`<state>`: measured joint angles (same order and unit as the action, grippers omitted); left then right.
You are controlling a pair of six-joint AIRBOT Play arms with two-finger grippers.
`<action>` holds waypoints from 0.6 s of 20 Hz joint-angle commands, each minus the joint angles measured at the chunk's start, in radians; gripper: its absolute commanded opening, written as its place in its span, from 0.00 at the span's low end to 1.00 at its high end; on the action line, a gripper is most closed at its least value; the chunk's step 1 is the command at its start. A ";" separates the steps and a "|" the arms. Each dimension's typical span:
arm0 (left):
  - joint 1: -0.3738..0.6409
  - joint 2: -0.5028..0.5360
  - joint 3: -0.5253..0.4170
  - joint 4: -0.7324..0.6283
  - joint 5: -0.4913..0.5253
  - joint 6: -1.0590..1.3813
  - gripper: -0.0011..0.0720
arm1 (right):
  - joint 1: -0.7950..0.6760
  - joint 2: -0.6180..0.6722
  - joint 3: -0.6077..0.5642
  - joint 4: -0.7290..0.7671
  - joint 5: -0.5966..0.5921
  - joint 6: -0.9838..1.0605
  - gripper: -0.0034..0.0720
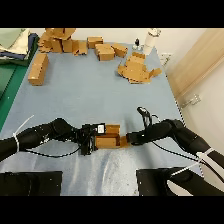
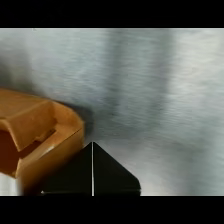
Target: Fold the box.
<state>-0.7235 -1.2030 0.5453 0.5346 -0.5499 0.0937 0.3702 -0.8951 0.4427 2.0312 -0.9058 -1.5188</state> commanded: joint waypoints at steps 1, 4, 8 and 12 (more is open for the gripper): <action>0.000 0.000 0.000 0.000 0.000 0.000 0.56 | 0.060 -0.026 -0.002 0.109 0.039 -0.045 0.05; 0.000 0.000 0.000 0.000 0.000 0.000 0.56 | 0.087 0.021 0.027 0.074 0.039 -0.003 0.05; 0.000 0.000 0.000 0.000 0.000 0.000 0.56 | 0.086 0.063 0.074 -0.138 -0.024 0.153 0.11; 0.000 0.000 0.000 0.000 0.000 0.000 0.56 | 0.087 0.061 0.078 -0.114 -0.048 0.145 0.45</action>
<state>-0.7235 -1.2030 0.5453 0.5343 -0.5499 0.0937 0.4549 -0.8394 0.5117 1.9385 -0.9329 -1.3994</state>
